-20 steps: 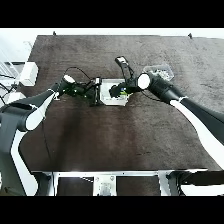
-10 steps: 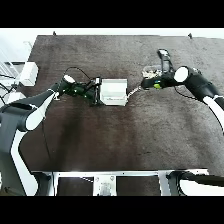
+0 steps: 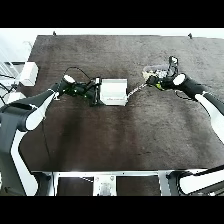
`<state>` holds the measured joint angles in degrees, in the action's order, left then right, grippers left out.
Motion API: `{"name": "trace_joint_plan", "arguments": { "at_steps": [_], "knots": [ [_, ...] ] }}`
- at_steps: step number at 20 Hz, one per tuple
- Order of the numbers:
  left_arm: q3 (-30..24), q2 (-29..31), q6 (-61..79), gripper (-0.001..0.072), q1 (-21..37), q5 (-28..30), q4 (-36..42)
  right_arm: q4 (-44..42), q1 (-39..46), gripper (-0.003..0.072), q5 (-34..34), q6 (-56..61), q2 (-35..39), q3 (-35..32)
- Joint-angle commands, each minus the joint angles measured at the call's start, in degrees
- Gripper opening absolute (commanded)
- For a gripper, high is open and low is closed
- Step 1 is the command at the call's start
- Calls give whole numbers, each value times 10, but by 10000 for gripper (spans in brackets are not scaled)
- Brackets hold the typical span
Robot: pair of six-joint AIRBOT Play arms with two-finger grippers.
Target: Fold the box and place the chain.
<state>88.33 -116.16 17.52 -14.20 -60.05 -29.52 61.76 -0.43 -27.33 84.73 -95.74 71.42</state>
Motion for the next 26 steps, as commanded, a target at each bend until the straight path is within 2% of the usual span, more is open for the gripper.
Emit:
{"name": "trace_joint_plan", "arguments": {
  "at_steps": [1,6,7,8,9,12,13,14,18,26],
  "knots": [
    [0,0,0,299,0,0,0,-54,-11,600,9,-29,-56,48],
    [0,0,0,299,0,0,0,-52,-8,597,14,-29,-83,57],
    [0,0,0,299,0,0,0,-54,-8,565,27,-29,-87,57],
    [0,0,0,299,0,0,0,-57,-10,391,36,-29,-89,59],
    [0,0,0,299,0,0,0,-60,-12,298,38,-29,-93,63],
    [0,0,0,299,0,0,0,-63,-23,298,47,-29,-101,74],
    [0,0,0,299,0,0,0,-63,-25,197,48,-29,-101,74],
    [0,0,0,299,0,0,0,-63,-27,3,48,-29,-100,74],
    [0,0,0,299,0,0,0,-63,-31,7,29,-28,-62,74],
    [0,0,0,299,0,0,0,-54,-31,6,-100,-78,139,74]
  ]
}}
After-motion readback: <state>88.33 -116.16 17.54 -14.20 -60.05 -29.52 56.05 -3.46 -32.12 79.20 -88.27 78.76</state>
